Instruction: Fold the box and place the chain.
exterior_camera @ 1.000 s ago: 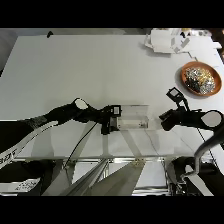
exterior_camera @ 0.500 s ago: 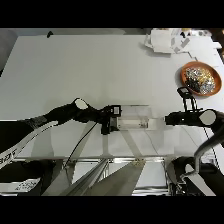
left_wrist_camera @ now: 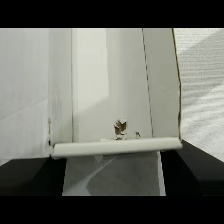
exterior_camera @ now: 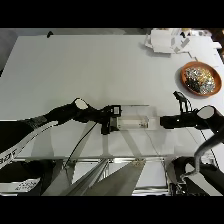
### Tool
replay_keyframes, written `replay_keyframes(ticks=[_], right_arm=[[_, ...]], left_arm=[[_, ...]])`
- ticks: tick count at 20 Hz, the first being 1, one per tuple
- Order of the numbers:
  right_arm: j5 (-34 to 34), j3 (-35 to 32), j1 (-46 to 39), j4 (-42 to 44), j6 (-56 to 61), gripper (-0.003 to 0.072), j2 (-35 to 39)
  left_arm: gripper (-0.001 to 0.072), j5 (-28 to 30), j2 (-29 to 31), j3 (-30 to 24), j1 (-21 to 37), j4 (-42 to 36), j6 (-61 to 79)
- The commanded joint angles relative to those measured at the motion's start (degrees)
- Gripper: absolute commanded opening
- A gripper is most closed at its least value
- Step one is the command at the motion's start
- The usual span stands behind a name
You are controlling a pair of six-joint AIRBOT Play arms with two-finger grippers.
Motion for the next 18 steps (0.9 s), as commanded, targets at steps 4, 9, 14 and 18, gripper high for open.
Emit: replay_keyframes(ticks=[4, 9, 14, 18], right_arm=[[2.69, -0.02, -0.04, 8.72, -3.91, 0.002, -2.4], [4.44, -0.02, -0.07, 12.26, -4.13, 0.0201, -0.28], [6.75, -0.02, 0.07, 15.67, -5.86, 0.0298, 2.12], [6.56, -0.02, 3.67, 17.46, -6.84, 0.0344, 2.12]], left_arm=[[0.0141, 0.02, 0.04, 0.02, 0.04, 0.02, 0.0], [0.0141, 0.0, 0.04, 0.02, 0.04, 0.02, 0.0], [0.0141, 0.0, 0.04, 0.02, 0.04, 0.02, 0.0], [0.0141, 0.02, 0.04, 0.02, 0.04, 0.02, 0.0]])
